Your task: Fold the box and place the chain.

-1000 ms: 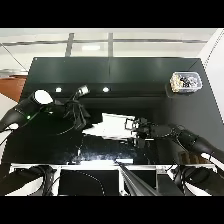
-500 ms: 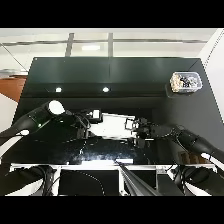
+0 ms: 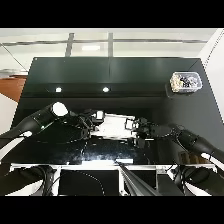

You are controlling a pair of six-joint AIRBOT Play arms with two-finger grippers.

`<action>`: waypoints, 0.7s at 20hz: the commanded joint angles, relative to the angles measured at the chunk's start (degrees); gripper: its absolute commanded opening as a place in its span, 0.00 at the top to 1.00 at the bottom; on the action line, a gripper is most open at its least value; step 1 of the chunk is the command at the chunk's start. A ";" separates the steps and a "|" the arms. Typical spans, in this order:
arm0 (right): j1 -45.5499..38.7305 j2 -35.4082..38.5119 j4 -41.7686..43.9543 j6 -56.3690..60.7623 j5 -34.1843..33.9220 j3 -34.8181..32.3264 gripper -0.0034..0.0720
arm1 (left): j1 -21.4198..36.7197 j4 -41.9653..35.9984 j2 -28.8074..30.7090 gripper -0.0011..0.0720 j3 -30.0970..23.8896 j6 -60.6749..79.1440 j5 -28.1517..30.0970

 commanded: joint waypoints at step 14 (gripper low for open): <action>0.04 -0.04 0.09 0.13 0.04 -0.02 0.51 | -1.53 -6.51 -0.46 0.85 0.00 0.26 -1.31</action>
